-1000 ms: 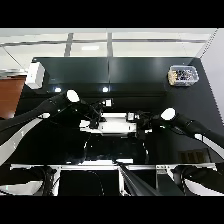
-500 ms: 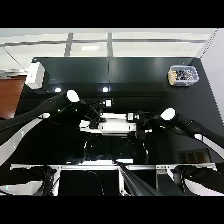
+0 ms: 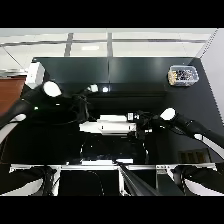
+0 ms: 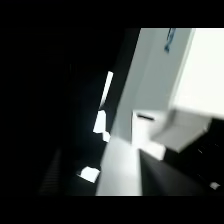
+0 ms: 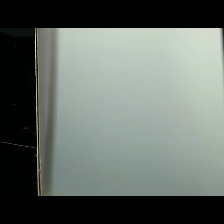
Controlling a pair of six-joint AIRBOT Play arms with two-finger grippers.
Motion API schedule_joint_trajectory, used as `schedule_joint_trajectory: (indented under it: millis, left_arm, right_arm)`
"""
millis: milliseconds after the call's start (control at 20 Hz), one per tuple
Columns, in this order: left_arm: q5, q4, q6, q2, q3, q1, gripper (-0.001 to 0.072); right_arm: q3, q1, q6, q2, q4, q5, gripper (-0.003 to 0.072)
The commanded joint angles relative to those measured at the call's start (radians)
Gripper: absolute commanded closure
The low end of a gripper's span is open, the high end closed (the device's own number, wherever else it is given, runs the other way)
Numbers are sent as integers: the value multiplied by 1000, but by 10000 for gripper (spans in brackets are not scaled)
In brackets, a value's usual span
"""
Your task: Fold the box and place the chain.
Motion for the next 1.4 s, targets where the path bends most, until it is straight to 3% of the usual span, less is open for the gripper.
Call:
schedule_joint_trajectory:
  millis: [0,50,150,400,550,800,1100,1250,1350]
  left_arm:
    - [-323,-56,-249,44,-5,89,688]
    - [-375,-150,-248,43,-26,94,688]
    - [-327,-346,-242,43,-93,76,688]
    - [162,-694,-36,32,-215,-16,687]
    - [340,-742,-11,-2,-216,-33,688]
    - [351,-675,-11,-115,-218,-34,688]
    - [248,-659,-11,-201,-217,-33,688]
    - [246,-563,-13,-171,-198,-26,690]
    - [249,-495,-39,-96,-175,-6,690]
  right_arm:
    - [1,0,2,0,1,2,510]
    - [1,0,1,0,1,0,510]
    - [1,0,1,0,1,1,510]
    - [1,0,1,0,1,1,510]
    - [1,0,1,0,1,1,510]
    - [1,0,1,0,1,1,510]
    - [1,0,1,0,1,1,510]
    - [1,0,1,0,1,1,509]
    - [1,0,1,0,1,1,510]
